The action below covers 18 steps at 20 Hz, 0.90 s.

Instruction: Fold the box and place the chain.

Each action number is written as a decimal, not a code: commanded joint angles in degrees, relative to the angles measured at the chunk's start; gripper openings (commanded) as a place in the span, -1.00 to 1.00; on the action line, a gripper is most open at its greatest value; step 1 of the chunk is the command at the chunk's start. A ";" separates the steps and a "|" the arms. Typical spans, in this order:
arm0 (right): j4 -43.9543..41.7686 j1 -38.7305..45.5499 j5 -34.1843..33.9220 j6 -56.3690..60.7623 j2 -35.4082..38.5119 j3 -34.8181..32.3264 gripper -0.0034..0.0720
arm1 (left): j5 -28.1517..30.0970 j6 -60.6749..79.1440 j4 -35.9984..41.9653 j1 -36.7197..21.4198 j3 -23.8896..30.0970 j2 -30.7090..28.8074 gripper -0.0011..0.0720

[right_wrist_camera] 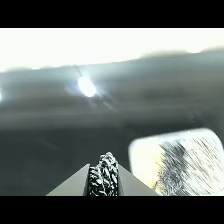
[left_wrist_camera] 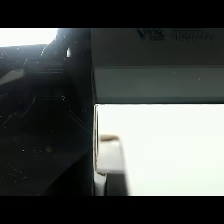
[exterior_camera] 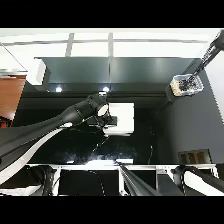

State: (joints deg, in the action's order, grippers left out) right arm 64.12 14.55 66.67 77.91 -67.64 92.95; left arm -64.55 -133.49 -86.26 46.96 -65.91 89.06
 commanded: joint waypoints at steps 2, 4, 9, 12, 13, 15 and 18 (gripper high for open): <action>-10.99 -0.02 0.28 -2.43 8.94 -0.31 -0.87 | 0.00 0.00 0.00 -0.04 -0.04 0.02 -0.89; -15.10 -0.02 1.75 -3.30 11.19 -0.28 -0.87 | 0.00 0.00 0.00 -0.04 -0.04 0.02 -0.89; -30.45 -0.02 6.64 -7.82 13.33 -0.28 -0.87 | -0.02 0.00 0.00 -0.04 -0.04 0.02 -0.89; -35.08 -0.02 7.61 -8.13 13.33 -0.28 -0.87 | -0.02 0.00 0.00 -0.04 -0.04 0.02 -0.89; -36.09 -0.02 8.83 -8.15 13.33 -0.28 -0.87 | -0.04 0.00 0.00 -0.04 -0.04 0.02 -0.89; -36.13 -0.42 12.13 -8.13 13.33 -0.31 -0.87 | -0.02 0.00 0.00 -0.04 -0.04 0.02 -0.89; -33.79 -3.67 14.40 -8.15 13.33 -1.25 -0.87 | -0.02 0.00 0.00 -0.04 -0.04 0.02 -0.89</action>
State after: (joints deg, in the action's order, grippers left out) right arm 30.41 12.93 78.06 70.02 -54.41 92.31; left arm -64.58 -133.51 -86.24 46.96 -65.93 89.06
